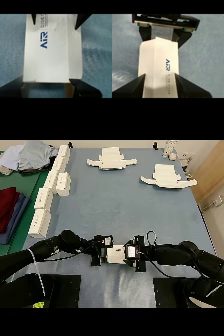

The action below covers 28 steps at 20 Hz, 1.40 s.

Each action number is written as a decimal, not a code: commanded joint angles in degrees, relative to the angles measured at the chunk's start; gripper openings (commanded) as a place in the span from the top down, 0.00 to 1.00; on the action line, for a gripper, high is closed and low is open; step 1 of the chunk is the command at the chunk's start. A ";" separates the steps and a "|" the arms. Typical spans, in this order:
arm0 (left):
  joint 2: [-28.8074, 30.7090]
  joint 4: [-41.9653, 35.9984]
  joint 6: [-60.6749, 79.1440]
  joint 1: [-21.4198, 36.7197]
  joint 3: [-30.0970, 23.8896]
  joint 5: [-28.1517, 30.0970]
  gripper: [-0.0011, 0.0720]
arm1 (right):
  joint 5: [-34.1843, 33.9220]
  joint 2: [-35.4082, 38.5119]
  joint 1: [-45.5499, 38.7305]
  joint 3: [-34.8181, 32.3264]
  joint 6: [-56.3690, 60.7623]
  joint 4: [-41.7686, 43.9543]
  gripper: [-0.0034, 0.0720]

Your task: Fold the box.

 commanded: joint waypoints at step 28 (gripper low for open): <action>0.00 0.02 0.09 0.00 0.00 -0.07 0.37 | 5.92 2.01 0.15 -0.02 -3.02 -2.93 0.43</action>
